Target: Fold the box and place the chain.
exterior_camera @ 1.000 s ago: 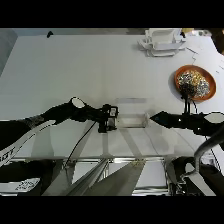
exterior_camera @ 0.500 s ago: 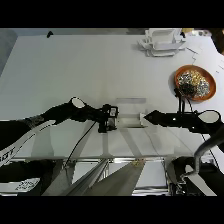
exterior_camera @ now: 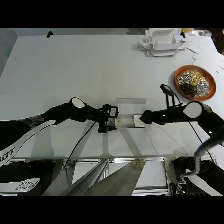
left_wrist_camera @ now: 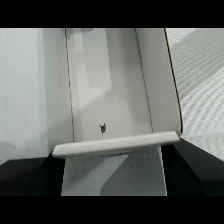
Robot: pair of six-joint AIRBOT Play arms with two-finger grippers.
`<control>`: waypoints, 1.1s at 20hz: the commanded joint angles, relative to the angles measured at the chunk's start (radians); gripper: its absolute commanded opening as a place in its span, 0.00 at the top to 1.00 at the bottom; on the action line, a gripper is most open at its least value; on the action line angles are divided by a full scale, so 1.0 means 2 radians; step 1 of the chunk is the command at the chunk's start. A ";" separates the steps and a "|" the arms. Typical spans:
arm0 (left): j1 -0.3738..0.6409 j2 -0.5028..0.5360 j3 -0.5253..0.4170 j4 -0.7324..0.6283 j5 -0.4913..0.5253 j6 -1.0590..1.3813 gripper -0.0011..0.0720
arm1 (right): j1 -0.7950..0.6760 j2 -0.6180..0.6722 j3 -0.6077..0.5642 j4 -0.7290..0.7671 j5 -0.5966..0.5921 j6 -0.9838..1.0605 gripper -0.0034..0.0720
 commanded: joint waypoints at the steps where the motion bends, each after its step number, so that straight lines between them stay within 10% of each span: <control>1: 0.000 0.000 0.000 0.000 0.000 0.000 0.79 | 0.054 -0.034 0.033 -0.082 -0.004 0.080 0.26; 22: 0.000 0.000 0.000 0.000 0.000 0.000 0.79 | 0.169 -0.157 0.129 -0.203 0.067 0.244 0.41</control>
